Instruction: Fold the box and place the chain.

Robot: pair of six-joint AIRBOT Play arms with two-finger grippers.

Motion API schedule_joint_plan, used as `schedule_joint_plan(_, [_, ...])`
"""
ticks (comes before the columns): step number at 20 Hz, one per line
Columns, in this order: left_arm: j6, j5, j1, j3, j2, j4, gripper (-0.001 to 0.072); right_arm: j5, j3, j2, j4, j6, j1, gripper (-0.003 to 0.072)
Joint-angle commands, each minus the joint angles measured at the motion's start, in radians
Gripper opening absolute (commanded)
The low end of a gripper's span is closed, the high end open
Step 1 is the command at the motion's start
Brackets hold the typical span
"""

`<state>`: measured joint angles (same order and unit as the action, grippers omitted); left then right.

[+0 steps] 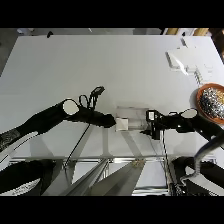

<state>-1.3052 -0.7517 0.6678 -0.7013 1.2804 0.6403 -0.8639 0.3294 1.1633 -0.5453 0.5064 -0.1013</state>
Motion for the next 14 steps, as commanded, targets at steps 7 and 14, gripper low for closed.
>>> schedule_joint_plan(7, [-0.118,-0.005,0.070,-0.091,0.056,0.149,0.0301,0.000,0.001,-0.001,0.000,0.000,0.000,0.0415])
schedule_joint_plan(14, [-0.377,-0.031,0.126,-0.188,0.103,0.367,0.0300,0.000,0.001,-0.001,0.000,0.000,0.000,0.0415])
